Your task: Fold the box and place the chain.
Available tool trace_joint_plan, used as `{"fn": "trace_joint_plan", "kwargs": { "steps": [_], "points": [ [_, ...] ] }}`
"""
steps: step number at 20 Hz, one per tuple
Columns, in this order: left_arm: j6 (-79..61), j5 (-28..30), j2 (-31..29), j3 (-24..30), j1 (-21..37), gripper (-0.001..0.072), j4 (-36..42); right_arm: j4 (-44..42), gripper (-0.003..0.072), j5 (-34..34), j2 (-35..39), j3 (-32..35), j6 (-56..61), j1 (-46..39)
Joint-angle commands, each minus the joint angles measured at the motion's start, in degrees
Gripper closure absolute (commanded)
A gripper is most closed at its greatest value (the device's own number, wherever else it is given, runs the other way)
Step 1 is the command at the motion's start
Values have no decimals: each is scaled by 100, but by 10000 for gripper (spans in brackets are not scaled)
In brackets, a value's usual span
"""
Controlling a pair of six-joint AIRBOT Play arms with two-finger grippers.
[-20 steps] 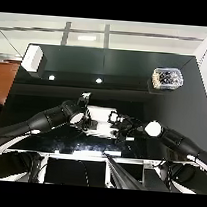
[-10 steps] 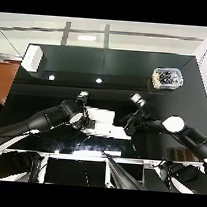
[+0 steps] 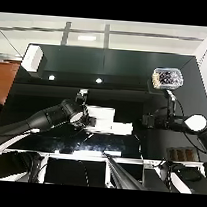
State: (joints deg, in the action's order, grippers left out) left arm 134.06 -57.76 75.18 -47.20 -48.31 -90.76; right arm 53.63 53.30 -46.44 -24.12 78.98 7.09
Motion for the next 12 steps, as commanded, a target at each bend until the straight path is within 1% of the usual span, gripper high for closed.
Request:
{"fn": "trace_joint_plan", "kwargs": {
  "steps": [1, 3, 5, 8, 10, 12],
  "points": [
    [28, 79, 17, -7, 24, 681, 15, 256, 664, 308, -153, 236, 1121, -118],
    [15, 70, 17, -7, 22, 681, 15, 20, 664, 195, -409, 317, 1047, 70],
    [7, 70, 17, -7, 22, 681, 15, -345, 664, -105, -776, 315, 929, 481],
    [-11, 48, 17, -7, 20, 681, 15, -1093, 663, -503, -1298, 289, 575, 1058],
    [-13, 20, 17, -7, 17, 681, 15, -1447, 663, -748, -1443, 251, 433, 1279],
    [-13, 28, 17, -7, 13, 681, 15, -1545, 663, -1032, -1445, 227, 435, 1423]
  ]
}}
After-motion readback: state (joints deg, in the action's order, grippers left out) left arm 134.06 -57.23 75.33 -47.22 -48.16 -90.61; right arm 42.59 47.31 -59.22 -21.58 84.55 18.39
